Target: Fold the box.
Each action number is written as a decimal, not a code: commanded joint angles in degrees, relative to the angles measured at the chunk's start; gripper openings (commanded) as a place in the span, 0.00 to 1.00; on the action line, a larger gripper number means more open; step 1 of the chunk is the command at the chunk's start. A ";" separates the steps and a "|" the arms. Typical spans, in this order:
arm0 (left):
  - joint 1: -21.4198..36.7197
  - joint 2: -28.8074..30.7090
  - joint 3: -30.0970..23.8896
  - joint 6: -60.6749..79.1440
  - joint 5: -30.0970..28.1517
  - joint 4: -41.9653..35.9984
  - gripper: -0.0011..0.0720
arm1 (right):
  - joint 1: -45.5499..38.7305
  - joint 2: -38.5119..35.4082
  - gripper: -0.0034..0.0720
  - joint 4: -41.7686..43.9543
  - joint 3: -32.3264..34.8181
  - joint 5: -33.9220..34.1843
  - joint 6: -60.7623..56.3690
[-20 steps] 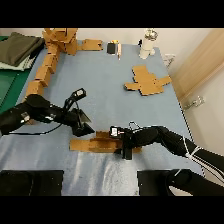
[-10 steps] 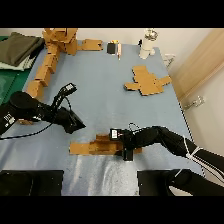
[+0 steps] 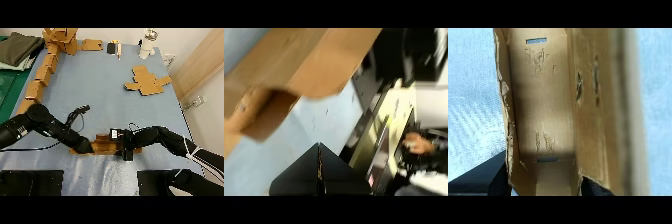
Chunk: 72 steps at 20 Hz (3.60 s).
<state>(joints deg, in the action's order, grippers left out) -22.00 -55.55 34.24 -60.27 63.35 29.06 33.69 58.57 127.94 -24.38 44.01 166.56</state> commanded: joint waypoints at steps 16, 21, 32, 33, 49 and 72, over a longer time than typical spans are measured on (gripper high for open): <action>-6.14 -16.24 2.73 -10.27 -28.15 -0.33 0.03 | 0.00 -0.07 0.73 -0.02 -0.07 -0.02 -0.02; -6.12 -16.22 3.32 -10.05 -28.83 -0.26 0.03 | 0.00 -0.07 0.73 -0.02 -0.07 -0.04 -0.02; 6.54 -2.19 5.20 22.18 -8.76 0.20 0.03 | 0.00 -0.07 0.73 -0.02 -0.07 -0.02 -0.02; 9.53 -0.70 5.20 25.88 -3.61 0.24 0.03 | 0.00 -0.07 0.73 -0.02 -0.07 -0.02 -0.02; 4.09 4.24 2.95 51.60 -6.29 14.47 0.03 | 0.00 -0.07 0.73 -0.02 -0.07 -0.02 -0.02; -1.70 -1.60 -7.54 60.63 -18.38 8.70 0.97 | 0.00 -0.07 0.73 -0.02 -0.07 0.00 -0.02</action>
<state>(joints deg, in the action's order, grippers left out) -22.83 -56.23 26.74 1.58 46.44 38.35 33.69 58.54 127.90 -24.40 44.01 166.56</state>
